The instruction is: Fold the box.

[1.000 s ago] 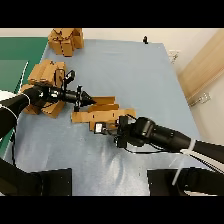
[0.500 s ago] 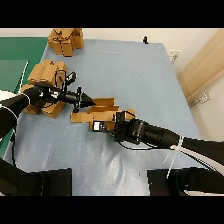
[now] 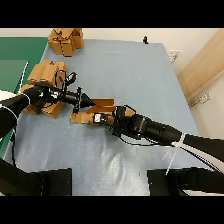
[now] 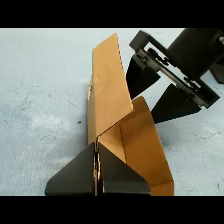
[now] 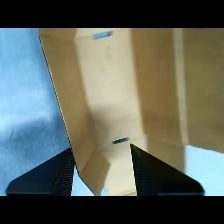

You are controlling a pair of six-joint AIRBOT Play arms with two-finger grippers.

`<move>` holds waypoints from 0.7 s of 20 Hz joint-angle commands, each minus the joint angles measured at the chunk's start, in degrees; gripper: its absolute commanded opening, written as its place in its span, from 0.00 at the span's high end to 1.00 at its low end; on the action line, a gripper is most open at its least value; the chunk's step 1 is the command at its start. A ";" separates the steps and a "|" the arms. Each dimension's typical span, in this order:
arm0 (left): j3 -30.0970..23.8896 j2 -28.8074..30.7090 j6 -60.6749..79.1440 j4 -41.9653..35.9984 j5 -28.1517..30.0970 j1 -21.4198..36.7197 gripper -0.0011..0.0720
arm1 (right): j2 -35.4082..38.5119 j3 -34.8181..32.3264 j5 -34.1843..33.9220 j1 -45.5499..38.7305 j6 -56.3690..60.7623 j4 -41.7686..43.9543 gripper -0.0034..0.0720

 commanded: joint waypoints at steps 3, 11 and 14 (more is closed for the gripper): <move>0.04 0.00 -0.02 0.26 -0.33 -0.02 0.97 | 0.96 0.37 -0.13 -2.08 5.01 -4.11 0.24; 0.04 0.00 -0.04 2.40 -0.37 -0.24 0.97 | 0.92 0.37 3.10 -5.07 5.40 -8.20 0.05; 0.04 0.00 -0.02 2.38 -0.66 -0.26 0.97 | 0.55 0.37 5.35 -5.18 5.42 -9.99 0.05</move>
